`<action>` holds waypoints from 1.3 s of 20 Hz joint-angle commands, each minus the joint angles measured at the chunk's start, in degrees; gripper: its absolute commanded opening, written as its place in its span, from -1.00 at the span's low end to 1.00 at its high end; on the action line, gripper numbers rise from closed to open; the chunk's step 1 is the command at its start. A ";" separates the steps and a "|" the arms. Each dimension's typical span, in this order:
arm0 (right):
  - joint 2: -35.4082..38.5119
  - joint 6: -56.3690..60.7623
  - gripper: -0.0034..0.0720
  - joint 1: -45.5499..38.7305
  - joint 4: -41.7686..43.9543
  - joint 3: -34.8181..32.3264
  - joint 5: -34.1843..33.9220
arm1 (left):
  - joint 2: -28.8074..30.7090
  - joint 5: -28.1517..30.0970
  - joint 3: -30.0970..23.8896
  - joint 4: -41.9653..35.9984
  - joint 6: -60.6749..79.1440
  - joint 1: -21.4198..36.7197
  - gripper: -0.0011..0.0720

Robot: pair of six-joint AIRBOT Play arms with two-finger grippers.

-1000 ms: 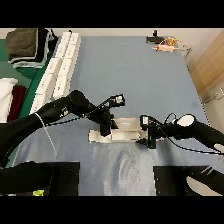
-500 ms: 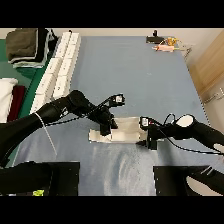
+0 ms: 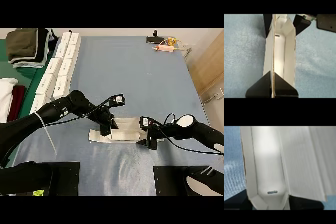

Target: Fold the box.

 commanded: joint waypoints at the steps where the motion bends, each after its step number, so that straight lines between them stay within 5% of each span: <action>1: 0.04 0.02 0.62 0.00 0.02 0.04 -0.66 | -0.02 0.02 -0.02 0.00 0.00 0.02 -0.93; 26: 0.02 0.00 0.62 -0.02 -0.02 0.04 -0.94 | -0.02 -1.05 -0.02 -0.85 -0.07 0.02 -0.93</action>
